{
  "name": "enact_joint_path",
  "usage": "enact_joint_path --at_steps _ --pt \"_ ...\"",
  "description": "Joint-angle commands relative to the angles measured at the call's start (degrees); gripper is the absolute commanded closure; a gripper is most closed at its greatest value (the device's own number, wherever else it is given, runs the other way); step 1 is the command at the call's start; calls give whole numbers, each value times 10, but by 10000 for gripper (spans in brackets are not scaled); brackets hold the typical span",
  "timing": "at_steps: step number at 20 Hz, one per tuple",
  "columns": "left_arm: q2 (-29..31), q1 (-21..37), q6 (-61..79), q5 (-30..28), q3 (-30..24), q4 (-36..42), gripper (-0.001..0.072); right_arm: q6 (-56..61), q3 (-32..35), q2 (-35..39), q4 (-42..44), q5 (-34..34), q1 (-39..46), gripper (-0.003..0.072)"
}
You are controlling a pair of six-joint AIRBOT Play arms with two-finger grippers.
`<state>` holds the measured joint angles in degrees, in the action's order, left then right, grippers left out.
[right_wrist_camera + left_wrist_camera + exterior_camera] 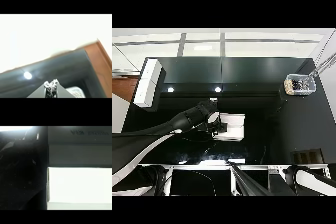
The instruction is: Fold the box and place the chain.
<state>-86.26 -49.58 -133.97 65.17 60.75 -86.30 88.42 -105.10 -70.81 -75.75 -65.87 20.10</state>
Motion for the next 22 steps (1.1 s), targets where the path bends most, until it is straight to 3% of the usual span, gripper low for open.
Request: enact_joint_path --at_steps 1,9,13,16,22 --pt "0 0 0 0 0 0 675 -41 -20 46 97 -52 -6 649" --pt "0 0 0 -2 0 0 675 -122 90 167 121 -156 -129 650" --pt "0 0 0 -2 0 0 675 -146 124 176 126 -209 -194 649" --pt "0 0 0 -2 0 0 675 -167 145 176 177 -240 -232 649" --pt "0 0 0 -2 0 0 675 -172 253 174 248 -195 -331 649"
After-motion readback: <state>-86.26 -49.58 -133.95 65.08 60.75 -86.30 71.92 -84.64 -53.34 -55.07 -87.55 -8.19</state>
